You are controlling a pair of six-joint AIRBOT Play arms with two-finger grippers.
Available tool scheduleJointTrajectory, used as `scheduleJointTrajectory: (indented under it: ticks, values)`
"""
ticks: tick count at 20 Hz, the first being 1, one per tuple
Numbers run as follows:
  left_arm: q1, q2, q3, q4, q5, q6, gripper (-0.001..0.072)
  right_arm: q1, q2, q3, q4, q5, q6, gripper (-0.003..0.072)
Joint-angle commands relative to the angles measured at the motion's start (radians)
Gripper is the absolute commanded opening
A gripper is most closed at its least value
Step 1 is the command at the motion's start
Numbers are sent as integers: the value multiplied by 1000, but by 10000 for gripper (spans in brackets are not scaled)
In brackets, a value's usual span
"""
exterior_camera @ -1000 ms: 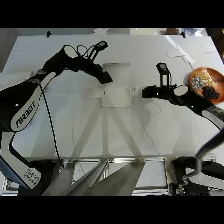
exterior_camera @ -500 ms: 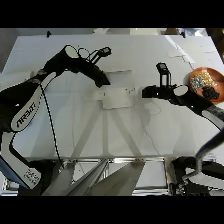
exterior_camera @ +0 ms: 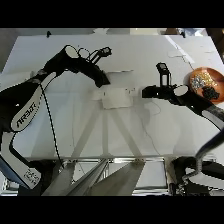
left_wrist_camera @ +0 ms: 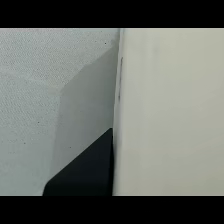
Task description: Fold the box and place the chain.
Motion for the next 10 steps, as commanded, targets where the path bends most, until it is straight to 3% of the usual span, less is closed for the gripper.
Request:
scheduleJointTrajectory:
  ticks: [1,9,10]
  values:
    - [0,0,0,0,7,2,11,1,0,0,0,0,0,16]
    - [0,0,0,-2,14,2,9,1,0,0,4,-3,0,23]
    - [0,1,0,-3,13,2,8,1,0,1,5,-5,1,115]
